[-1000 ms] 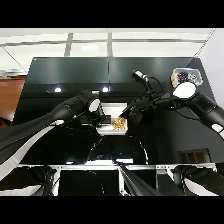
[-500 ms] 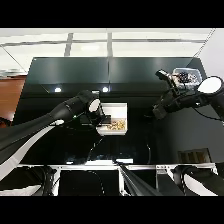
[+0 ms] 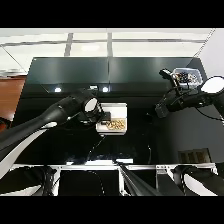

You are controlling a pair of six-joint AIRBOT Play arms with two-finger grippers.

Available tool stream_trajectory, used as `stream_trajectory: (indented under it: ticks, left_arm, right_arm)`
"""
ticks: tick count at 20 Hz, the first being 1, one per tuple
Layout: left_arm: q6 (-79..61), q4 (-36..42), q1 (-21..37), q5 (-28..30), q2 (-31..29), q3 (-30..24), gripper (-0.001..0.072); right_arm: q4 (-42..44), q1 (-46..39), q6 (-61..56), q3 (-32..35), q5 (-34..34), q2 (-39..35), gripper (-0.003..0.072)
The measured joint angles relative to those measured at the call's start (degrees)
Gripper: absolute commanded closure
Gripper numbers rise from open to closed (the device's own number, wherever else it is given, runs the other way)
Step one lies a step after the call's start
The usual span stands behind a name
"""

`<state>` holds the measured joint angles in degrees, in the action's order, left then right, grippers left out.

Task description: Fold the box and place the chain.

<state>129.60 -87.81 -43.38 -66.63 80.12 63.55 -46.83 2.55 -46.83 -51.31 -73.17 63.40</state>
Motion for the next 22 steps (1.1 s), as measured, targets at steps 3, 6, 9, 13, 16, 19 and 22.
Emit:
stream_trajectory:
  ticks: [3, 6, 9, 13, 16, 19, 22]
  left_arm:
    - [-3.43, -2.54, 0.0, 0.39, -6.73, -3.02, 0.02]
    - [-8.81, -3.41, 3.28, 3.48, -15.32, -11.04, 0.02]
    - [-27.28, 4.96, 9.29, 10.51, -22.82, -20.55, 0.02]
    - [-67.76, 19.47, 14.12, 14.78, -26.64, -29.0, -0.0004]
    - [-90.71, 24.72, 14.91, 19.17, -26.38, -31.98, -0.0005]
    - [-102.68, 27.28, 15.28, 24.24, -23.54, -33.05, -0.0004]
    - [-111.12, 30.18, 15.65, 26.51, -19.45, -33.07, -0.0003]
  right_arm:
    - [-0.09, -0.02, -0.09, 0.0, 0.87, 0.0, 0.0312]
    - [-0.09, -0.02, -0.09, 0.02, 2.12, 0.0, 0.0312]
    - [-0.09, -0.02, -0.09, 0.0, 3.19, 0.0, 0.0312]
    - [-0.11, -0.02, -0.07, 0.02, 4.2, 0.0, 0.0312]
    - [-0.11, -0.02, -0.07, 0.02, 4.48, 0.0, 0.0312]
    - [-0.09, -0.02, -0.07, 0.02, 4.55, 0.0, 0.0312]
    - [-0.04, -0.02, -0.07, 0.02, 4.61, 0.0, 0.0312]
